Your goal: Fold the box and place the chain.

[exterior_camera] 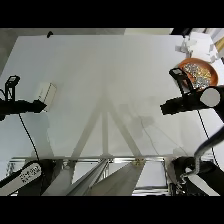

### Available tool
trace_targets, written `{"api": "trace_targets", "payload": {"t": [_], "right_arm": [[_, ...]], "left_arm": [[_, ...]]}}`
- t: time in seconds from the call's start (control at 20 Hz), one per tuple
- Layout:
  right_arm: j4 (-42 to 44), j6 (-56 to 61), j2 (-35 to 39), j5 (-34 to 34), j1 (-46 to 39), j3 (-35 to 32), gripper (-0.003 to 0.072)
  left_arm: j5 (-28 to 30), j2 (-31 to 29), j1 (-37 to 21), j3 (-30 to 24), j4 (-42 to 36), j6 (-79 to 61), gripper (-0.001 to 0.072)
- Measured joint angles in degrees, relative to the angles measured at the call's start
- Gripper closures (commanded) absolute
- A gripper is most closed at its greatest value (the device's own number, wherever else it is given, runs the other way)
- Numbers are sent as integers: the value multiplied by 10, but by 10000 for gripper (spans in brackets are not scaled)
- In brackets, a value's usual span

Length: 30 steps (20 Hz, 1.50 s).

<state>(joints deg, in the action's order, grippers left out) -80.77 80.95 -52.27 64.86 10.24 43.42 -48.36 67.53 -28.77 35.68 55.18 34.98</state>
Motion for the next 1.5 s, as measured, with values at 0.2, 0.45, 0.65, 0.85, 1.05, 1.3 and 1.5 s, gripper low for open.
{"api": "trace_targets", "payload": {"t": [0.2,0.45,0.65,0.85,1.05,1.3,1.5], "right_arm": [[0,0,0,-7,0,0,672],[0,0,0,-10,0,0,672],[0,0,0,-11,0,0,672],[0,0,0,-11,0,0,672],[0,0,0,-10,0,0,672],[0,0,0,-10,0,0,672],[0,0,0,-10,0,0,672]], "left_arm": [[-7,0,0,0,0,0,10],[-10,-12,0,0,11,0,9],[-8,-52,0,0,42,1,12],[-7,-117,0,0,57,22,15],[-26,-192,0,0,63,53,17],[-80,-253,0,0,66,100,18],[-106,-268,0,0,66,129,17]]}}
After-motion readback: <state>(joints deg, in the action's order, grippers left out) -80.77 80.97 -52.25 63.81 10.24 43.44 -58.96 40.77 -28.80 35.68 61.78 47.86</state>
